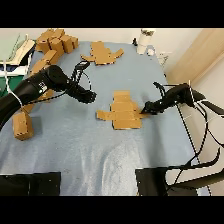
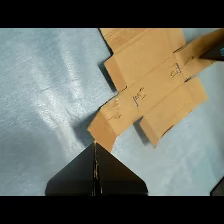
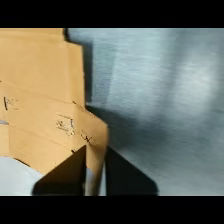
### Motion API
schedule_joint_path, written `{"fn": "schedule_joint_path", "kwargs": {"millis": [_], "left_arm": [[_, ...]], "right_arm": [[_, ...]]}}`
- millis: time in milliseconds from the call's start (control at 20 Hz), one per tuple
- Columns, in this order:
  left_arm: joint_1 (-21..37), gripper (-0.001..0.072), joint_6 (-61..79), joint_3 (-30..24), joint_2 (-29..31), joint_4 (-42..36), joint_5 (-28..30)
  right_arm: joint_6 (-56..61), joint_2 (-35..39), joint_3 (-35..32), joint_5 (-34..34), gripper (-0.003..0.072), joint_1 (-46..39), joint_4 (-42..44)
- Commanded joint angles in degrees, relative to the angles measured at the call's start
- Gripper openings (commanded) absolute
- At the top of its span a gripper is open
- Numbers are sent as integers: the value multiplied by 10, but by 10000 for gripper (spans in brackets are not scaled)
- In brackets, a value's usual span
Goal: Fold the box.
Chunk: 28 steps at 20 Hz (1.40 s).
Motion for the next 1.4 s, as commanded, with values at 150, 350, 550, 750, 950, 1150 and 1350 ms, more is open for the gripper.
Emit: {"fn": "schedule_joint_path", "kwargs": {"millis": [150, 350, 550, 750, 950, 1150, 1350], "left_arm": [[2, 11, 4, 3, 0, -76, -23], [29, 606, 25, 0, 0, -76, -92], [55, 622, 34, -14, -2, -75, -118], [70, 622, 45, -54, -6, -75, -53], [83, 622, 83, -62, -46, -118, 10], [94, 621, 129, -62, -100, -188, 23], [94, 618, 149, -62, -128, -210, 38]], "right_arm": [[-48, 6, 0, -41, 4, 31, 69], [-88, 50, -37, -24, 3, 61, 102], [-127, 126, -129, 42, 3, 99, 140], [-132, 173, -169, 89, 3, 136, 140], [-130, 186, -172, 89, 3, 169, 141], [-127, 186, -172, 89, 3, 195, 142], [-125, 186, -172, 90, 3, 202, 142]]}}
